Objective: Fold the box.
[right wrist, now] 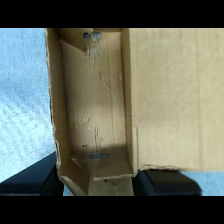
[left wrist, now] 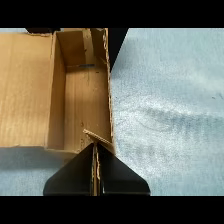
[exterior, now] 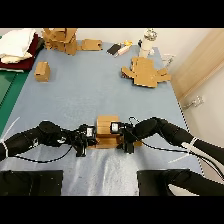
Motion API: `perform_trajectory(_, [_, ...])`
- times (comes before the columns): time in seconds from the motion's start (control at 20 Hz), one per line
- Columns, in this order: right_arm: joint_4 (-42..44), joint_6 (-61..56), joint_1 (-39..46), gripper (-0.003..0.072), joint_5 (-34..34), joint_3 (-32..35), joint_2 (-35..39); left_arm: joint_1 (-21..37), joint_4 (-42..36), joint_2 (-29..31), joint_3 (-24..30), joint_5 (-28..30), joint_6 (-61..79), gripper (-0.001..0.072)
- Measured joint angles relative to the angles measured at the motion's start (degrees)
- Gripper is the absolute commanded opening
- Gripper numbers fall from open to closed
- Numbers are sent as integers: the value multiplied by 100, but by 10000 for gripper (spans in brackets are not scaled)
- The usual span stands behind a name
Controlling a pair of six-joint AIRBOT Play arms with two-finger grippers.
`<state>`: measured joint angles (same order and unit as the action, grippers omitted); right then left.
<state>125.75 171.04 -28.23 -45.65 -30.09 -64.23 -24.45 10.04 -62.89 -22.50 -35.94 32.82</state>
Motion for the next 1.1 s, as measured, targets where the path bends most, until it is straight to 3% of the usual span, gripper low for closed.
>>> perform_trajectory(0.6, [0,0,0,497,0,0,0,-22,-173,-66,-13,-2,162,43])
perform_trajectory(0.9, [0,-2,0,498,0,0,0,302,1005,146,-13,-332,-1104,45])
perform_trajectory(0.95, [0,-2,0,497,0,0,0,369,1185,186,-13,-455,-1228,72])
perform_trajectory(1.0, [0,0,0,497,0,0,0,435,1335,223,-13,-562,-1333,248])
perform_trajectory(1.05, [0,-2,0,498,0,0,0,481,1429,254,-13,-619,-1405,330])
perform_trajectory(1.1, [0,-2,0,498,0,0,0,531,1513,278,-13,-660,-1480,330])
